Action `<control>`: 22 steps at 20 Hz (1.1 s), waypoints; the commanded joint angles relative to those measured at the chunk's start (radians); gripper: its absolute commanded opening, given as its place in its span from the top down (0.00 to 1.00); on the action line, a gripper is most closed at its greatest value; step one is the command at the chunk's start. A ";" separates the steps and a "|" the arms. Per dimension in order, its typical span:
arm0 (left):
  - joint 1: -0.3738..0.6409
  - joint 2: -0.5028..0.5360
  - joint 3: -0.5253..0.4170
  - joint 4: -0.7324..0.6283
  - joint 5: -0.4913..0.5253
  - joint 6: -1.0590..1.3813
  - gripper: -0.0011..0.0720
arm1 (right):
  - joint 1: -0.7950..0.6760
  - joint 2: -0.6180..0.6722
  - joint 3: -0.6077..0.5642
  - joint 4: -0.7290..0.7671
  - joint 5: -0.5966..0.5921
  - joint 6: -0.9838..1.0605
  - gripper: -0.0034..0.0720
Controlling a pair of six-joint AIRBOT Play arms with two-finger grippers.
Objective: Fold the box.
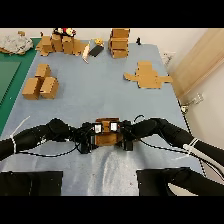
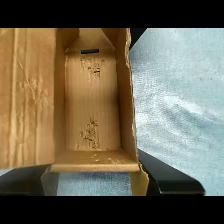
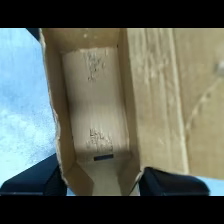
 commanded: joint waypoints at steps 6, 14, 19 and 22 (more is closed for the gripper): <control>0.000 0.000 0.000 0.002 -0.011 0.002 0.48 | -0.002 0.005 0.006 0.000 -0.096 0.006 0.19; 0.000 0.000 0.000 0.002 -0.011 0.001 0.48 | -0.005 -0.027 0.009 -0.090 -0.154 0.156 0.01; 0.000 0.000 0.000 0.002 -0.011 0.002 0.48 | -0.005 -0.005 0.009 -0.244 -0.171 0.264 0.01; 0.000 0.000 0.000 0.002 -0.011 0.002 0.48 | -0.005 0.019 0.009 -0.277 -0.179 0.265 0.01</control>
